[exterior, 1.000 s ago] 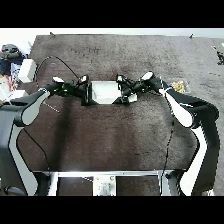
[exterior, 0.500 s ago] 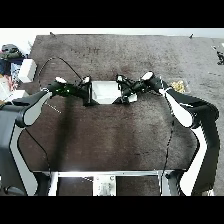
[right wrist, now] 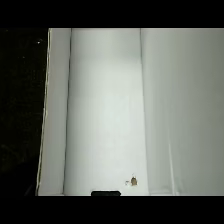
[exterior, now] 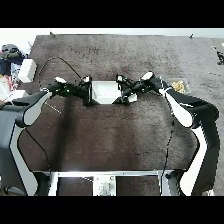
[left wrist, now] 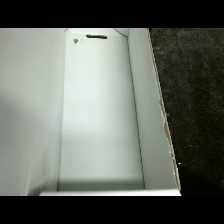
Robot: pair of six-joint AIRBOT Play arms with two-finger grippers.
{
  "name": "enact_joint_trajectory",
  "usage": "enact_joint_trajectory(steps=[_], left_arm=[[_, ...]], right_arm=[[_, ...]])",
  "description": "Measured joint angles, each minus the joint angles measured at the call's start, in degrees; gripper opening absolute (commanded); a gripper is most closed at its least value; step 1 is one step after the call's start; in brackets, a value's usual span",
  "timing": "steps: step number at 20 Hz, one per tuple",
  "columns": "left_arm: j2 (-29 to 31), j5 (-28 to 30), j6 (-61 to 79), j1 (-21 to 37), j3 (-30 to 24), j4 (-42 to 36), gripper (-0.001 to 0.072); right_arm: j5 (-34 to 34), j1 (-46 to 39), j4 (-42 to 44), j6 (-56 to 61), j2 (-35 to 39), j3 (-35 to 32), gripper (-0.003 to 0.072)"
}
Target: Fold the box and place the chain.
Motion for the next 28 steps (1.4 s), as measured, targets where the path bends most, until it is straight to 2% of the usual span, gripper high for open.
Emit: enact_joint_trajectory(steps=[2, 10, 28], left_arm=[[0.0, -0.6, 0.0, 0.7, 0.0, 0.0, 0.0642], [0.0, -2.4, 0.7, 1.3, 0.0, -0.5, 0.0643], [-0.4, -2.5, 2.4, 0.5, 0.0, -1.7, 0.0642]], right_arm=[[0.0, 0.0, 0.0, 0.0, 0.0, 0.0, 0.0459], [0.0, 0.0, 0.0, -0.2, 0.0, 0.0, 0.0458], [0.0, 0.0, 0.0, -0.3, 0.0, 0.0, 0.0458]])
